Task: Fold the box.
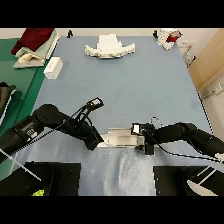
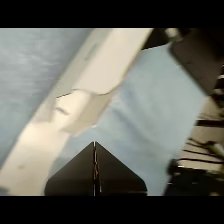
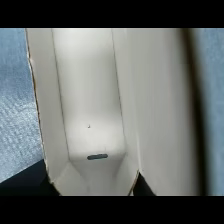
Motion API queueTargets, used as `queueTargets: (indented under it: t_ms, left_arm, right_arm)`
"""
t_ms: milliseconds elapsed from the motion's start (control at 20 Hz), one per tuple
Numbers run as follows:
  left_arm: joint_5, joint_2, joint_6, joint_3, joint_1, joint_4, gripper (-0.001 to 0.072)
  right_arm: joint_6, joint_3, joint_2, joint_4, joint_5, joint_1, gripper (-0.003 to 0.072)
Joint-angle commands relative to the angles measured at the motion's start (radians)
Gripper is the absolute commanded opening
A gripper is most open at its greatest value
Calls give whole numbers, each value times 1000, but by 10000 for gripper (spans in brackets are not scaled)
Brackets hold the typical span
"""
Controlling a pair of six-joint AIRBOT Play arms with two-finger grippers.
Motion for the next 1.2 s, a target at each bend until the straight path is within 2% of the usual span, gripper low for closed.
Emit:
queueTargets:
  t_ms: [0,100,400,750,850,1150]
  left_arm:
    - [82,-78,-85,2,-89,-194,15]
    - [138,-162,-86,37,-78,-215,15]
    - [196,-369,-151,212,48,-216,16]
    - [200,-570,-294,227,66,-214,15]
    - [200,-597,-307,227,66,-220,15]
    - [210,-595,-238,238,60,-257,14]
  right_arm:
    - [0,1,0,0,0,0,532]
    - [0,1,0,0,0,0,532]
    - [0,1,0,0,0,0,532]
    - [0,1,0,0,0,0,532]
    - [0,1,0,0,0,0,532]
    - [0,1,0,0,0,0,532]
